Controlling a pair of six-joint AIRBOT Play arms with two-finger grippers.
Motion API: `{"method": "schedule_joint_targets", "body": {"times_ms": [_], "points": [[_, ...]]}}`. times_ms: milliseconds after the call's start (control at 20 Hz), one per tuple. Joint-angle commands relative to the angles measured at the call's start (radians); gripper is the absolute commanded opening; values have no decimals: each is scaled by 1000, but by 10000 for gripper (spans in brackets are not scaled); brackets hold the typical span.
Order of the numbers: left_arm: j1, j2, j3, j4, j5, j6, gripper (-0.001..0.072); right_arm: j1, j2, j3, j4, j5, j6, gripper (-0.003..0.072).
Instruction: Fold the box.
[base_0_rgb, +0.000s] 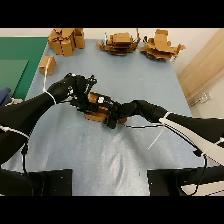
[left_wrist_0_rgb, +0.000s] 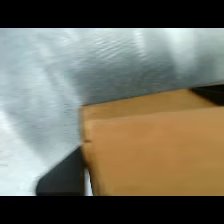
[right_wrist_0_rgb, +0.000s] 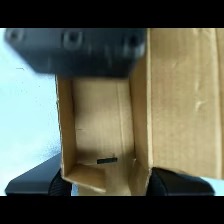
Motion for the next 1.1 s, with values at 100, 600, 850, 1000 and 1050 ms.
{"method": "schedule_joint_targets", "body": {"times_ms": [100,600,850,1000,1050], "points": [[-2,-1,1,-31,-6,13,21,2,0,1,1,0,-4,516],[-29,-27,1,25,37,-56,403,2,0,1,1,-1,-4,516],[-30,-43,1,31,33,-55,228,2,0,1,1,-1,-4,516],[-30,-43,1,32,33,-55,226,2,0,1,1,-1,-4,515],[-30,-43,1,31,32,-53,89,2,0,1,1,-1,-4,515]]}}
